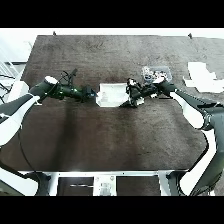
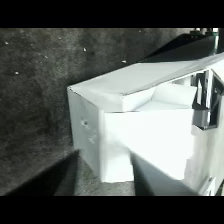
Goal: Fold the box and place the chain.
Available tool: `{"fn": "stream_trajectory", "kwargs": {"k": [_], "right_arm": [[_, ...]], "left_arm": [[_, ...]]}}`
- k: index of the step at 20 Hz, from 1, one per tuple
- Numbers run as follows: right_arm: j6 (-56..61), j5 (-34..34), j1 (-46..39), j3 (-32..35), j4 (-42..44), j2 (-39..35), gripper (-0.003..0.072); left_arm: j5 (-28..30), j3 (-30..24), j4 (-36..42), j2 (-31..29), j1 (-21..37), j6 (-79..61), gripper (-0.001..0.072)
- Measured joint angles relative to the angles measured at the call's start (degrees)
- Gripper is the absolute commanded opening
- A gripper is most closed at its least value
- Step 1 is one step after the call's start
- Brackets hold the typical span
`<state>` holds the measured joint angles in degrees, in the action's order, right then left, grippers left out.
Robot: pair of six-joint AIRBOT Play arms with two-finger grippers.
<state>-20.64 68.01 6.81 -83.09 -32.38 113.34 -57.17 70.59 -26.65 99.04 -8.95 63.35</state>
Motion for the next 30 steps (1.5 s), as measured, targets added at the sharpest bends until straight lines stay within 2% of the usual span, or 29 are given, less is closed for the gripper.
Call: {"fn": "stream_trajectory", "kwargs": {"k": [14,24,30], "right_arm": [[0.0,0.0,0.0,0.0,0.0,0.0,0.0587],[0.0,0.0,0.0,0.0,0.0,0.0,0.0587],[0.0,0.0,0.0,0.0,0.0,0.0,0.0587]], "left_arm": [[2.3,0.9,-0.5,0.0,-3.2,6.3,0.0393],[1.8,9.8,-19.5,0.0,-8.8,24.2,0.0383],[2.8,11.6,-27.4,0.0,-11.5,33.1,0.0366]]}}
